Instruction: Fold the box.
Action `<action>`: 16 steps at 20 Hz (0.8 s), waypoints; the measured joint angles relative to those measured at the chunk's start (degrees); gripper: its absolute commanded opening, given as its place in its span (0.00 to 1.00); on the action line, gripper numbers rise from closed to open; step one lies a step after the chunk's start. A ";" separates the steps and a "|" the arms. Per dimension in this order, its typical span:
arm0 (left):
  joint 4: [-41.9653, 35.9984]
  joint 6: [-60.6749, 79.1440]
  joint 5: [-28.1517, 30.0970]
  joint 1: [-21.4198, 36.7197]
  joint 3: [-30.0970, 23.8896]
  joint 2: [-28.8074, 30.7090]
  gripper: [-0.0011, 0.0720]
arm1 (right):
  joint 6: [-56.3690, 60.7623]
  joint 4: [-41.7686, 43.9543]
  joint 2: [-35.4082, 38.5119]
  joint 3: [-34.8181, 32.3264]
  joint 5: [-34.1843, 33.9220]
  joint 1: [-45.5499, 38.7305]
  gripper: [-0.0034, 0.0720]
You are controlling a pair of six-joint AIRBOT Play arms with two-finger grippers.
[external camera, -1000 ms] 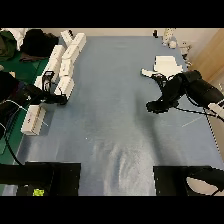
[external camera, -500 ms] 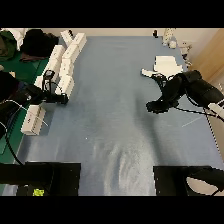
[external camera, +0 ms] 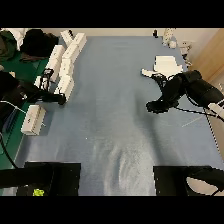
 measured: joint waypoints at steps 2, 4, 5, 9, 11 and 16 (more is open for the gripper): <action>1.75 0.00 -4.79 0.35 0.33 4.04 0.97 | 0.02 -0.02 0.00 0.00 0.00 0.00 0.05; 2.84 0.02 -9.73 0.35 0.57 8.66 0.97 | 0.02 0.00 0.00 0.00 0.00 0.02 0.05; 3.34 0.00 -12.31 0.42 0.63 11.17 0.97 | 0.02 0.00 0.00 0.00 0.00 0.00 0.05; 3.04 0.00 -20.52 0.46 0.74 20.15 0.97 | 0.02 0.00 0.00 0.00 0.02 0.00 0.05; 0.96 -0.09 -24.83 0.46 0.74 23.10 0.97 | 0.02 -0.02 0.00 0.00 0.00 0.00 0.05; -10.56 -2.60 -34.21 0.24 -0.22 26.01 0.96 | 0.02 0.00 0.00 0.00 0.00 0.00 0.05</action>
